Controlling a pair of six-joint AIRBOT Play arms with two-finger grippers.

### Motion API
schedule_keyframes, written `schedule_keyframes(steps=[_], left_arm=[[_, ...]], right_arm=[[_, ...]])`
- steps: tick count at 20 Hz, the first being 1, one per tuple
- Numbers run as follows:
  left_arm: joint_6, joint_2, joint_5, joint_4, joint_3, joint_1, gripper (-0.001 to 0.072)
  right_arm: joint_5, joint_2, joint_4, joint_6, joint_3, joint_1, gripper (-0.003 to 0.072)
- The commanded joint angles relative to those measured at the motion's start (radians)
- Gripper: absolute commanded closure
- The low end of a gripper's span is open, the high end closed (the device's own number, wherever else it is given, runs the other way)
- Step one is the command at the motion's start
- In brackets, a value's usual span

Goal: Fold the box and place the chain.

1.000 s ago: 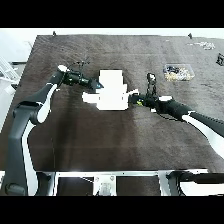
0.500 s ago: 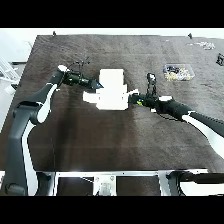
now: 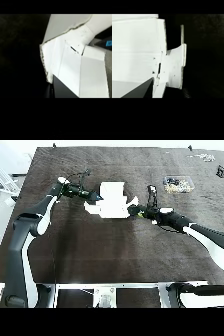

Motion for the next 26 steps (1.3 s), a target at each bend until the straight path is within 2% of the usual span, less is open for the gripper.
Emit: schedule_keyframes(steps=[1, 9, 12, 16, 22, 26], left_arm=[[0.105, 0.0, -0.029, -0.013, 0.0, 0.0, 0.0691], [0.439, 0.001, -0.162, -0.037, 0.0, 0.0, 0.0697], [0.544, 0.011, -0.175, -0.06, -0.04, 0.0, 0.0697], [0.645, 0.054, -0.117, -0.072, -0.127, 0.0, 0.0697], [0.842, 0.142, 0.023, -0.139, -0.306, 0.0, 0.0697], [0.893, 0.143, 0.031, -0.146, -0.324, 0.0, 0.0697]], right_arm=[[-0.001, 0.017, 0.0, 0.0, 0.001, -0.05, 0.0265], [-0.001, 0.034, 0.002, -0.003, 0.003, -0.168, 0.0264], [-0.002, 0.034, 0.001, -0.004, 0.003, -0.171, 0.0265], [-0.002, 0.034, 0.001, -0.011, 0.003, -0.171, 0.0265], [-0.001, 0.034, 0.001, -0.018, 0.001, -0.171, 0.0265], [-0.001, 0.034, 0.0, -0.018, 0.0, -0.171, 0.0265]])
